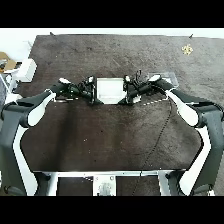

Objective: Fold the box and place the chain.

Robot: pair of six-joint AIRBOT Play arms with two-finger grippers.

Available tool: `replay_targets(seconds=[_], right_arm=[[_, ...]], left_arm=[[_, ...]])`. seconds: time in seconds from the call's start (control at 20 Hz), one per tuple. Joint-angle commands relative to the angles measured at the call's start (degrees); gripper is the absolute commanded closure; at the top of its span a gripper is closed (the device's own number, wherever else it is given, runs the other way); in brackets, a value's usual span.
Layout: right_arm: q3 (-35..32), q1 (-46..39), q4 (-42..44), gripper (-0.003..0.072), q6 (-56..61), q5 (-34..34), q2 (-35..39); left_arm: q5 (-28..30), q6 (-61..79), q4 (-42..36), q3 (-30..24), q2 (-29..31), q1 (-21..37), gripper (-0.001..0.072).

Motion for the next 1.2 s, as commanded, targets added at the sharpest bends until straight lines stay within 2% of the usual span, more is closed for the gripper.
replay_targets(seconds=[0.0,0.15,0.4,0.55,0.85,0.9,0.95,1.05,1.15], right_arm=[[0.04,-0.04,0.13,-0.0008,0.74,-2.78,0.42],[0.04,-0.09,-2.25,-0.0008,1.01,-2.62,1.6],[0.04,-0.11,-14.56,-0.0007,9.57,-2.73,5.57],[0.04,-0.09,-18.56,-0.0007,13.09,-2.64,9.03],[0.04,-0.09,-17.88,0.0006,24.65,-1.51,18.01],[0.02,-0.09,-15.87,0.0189,24.76,-1.36,19.06],[0.02,-0.09,-13.03,0.0487,24.76,-1.29,19.82],[0.02,0.07,-4.66,0.0685,23.02,-1.38,19.76],[0.02,1.05,2.34,0.0684,19.63,-2.27,18.16]], left_arm=[[-0.02,0.0,0.02,0.07,-0.02,0.07,0.0483],[-0.02,0.0,0.02,0.07,-0.02,0.07,0.0483],[-0.02,0.0,0.0,0.07,-0.02,0.07,0.0483],[-0.02,0.0,0.0,0.07,-0.02,0.07,0.0484],[-0.02,0.0,0.0,0.07,0.0,0.07,0.0484],[-0.02,0.0,0.0,0.07,-0.02,0.07,0.0484],[-0.02,0.0,0.0,0.07,-0.02,0.07,0.0484],[-0.02,0.0,0.0,0.07,-0.02,0.07,0.0484],[-0.02,0.0,0.0,0.07,-0.02,0.07,0.0484]])
